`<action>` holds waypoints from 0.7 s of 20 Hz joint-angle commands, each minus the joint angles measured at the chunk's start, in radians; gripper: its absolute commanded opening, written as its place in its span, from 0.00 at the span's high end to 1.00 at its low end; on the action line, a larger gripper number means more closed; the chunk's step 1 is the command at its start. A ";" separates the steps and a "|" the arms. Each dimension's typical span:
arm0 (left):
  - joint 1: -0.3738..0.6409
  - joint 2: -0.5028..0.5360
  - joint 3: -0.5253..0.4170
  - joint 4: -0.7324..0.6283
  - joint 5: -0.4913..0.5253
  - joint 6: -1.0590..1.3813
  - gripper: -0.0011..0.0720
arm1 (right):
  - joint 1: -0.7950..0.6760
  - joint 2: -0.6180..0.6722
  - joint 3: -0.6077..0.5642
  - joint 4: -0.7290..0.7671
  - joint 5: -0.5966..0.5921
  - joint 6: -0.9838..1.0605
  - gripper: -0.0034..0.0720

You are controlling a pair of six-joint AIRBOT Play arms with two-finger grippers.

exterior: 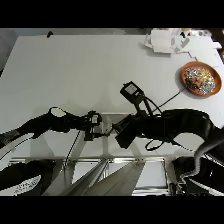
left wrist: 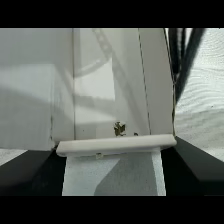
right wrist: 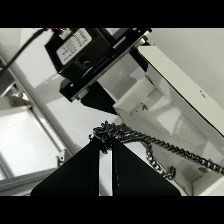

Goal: Fold the box and place the chain.

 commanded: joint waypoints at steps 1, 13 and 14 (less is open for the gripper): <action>0.000 0.000 0.001 0.000 0.000 0.000 0.80 | 0.018 -0.048 0.000 -0.014 -0.072 0.007 0.93; 0.000 0.000 0.000 0.000 0.000 0.000 0.80 | 0.017 0.077 0.000 -0.172 -0.108 0.157 0.93; 0.000 0.000 0.000 0.000 0.000 0.000 0.80 | 0.017 0.077 0.000 -0.171 -0.116 0.161 0.93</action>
